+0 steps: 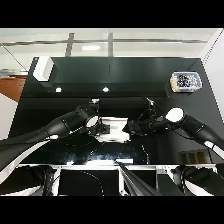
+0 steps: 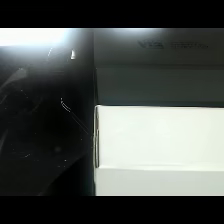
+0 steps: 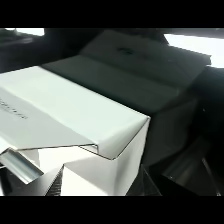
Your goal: Fold the box and place the chain.
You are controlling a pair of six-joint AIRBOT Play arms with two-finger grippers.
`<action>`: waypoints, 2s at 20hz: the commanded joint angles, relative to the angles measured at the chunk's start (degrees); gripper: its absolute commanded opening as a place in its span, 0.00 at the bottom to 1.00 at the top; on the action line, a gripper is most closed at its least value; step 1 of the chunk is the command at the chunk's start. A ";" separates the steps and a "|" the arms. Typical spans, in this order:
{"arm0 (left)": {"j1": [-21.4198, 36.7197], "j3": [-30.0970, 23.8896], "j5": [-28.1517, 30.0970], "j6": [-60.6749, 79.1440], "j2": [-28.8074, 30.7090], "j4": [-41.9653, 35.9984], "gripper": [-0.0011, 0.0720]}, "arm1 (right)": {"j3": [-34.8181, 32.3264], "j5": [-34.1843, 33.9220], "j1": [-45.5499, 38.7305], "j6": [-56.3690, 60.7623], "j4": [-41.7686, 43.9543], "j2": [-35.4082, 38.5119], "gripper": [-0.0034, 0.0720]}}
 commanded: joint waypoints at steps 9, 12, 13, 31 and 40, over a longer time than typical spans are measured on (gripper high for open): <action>0.04 0.00 -0.07 0.00 -0.02 0.68 0.06 | 5.57 -2.73 8.31 19.63 -13.99 -0.02 0.60; 0.04 0.00 -0.07 0.00 -0.02 0.68 0.06 | 7.32 -2.91 9.94 25.68 -19.06 -0.07 0.60; 0.04 0.00 -0.07 0.00 -0.02 0.68 0.06 | 7.98 -2.89 10.51 26.88 -20.22 -0.22 0.60; 0.04 0.00 -0.20 0.00 -0.02 0.52 0.06 | 14.49 2.01 22.18 44.83 -42.27 -7.91 0.53; 0.04 0.00 -0.09 0.00 -0.02 0.66 0.06 | 19.10 6.40 24.35 50.90 -46.95 -12.57 0.35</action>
